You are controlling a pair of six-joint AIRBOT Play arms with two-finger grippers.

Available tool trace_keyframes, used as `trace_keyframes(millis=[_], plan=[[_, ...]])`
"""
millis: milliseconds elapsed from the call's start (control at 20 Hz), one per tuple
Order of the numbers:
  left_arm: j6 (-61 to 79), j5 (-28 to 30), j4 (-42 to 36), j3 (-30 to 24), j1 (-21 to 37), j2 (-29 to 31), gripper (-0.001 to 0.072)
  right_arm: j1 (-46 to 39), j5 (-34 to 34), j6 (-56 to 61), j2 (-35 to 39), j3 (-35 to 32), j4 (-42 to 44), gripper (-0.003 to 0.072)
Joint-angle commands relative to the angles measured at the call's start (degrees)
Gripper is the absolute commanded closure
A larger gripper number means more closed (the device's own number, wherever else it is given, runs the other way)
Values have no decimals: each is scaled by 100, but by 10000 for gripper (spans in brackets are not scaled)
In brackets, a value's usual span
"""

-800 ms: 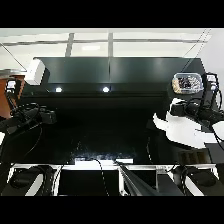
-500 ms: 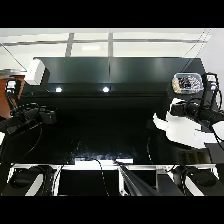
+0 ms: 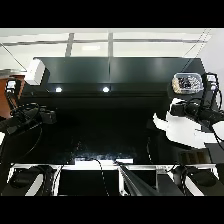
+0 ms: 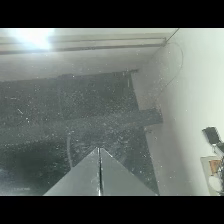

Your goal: Fold the box and place the chain.

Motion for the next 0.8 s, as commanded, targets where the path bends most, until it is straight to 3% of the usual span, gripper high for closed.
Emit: trace_keyframes(millis=[0,300,350,400,450,500,750], plan=[[-2,2,-2,-2,-2,4,682,2,-17,4,7,0,4,664],[-4,476,-7,-2,-4,2,681,2,-186,7,7,0,291,664],[-4,496,-4,-2,-4,2,667,2,-192,7,2,0,387,629],[0,507,0,-2,-4,-2,480,2,-190,7,2,-2,409,309],[-2,568,-2,-4,-7,-17,144,2,-186,2,0,-2,407,-25],[-37,570,-4,-4,-9,-35,6,2,-131,15,0,-2,413,-25],[-39,361,-4,-4,-9,-37,7,-570,466,531,-7,31,221,-17]])
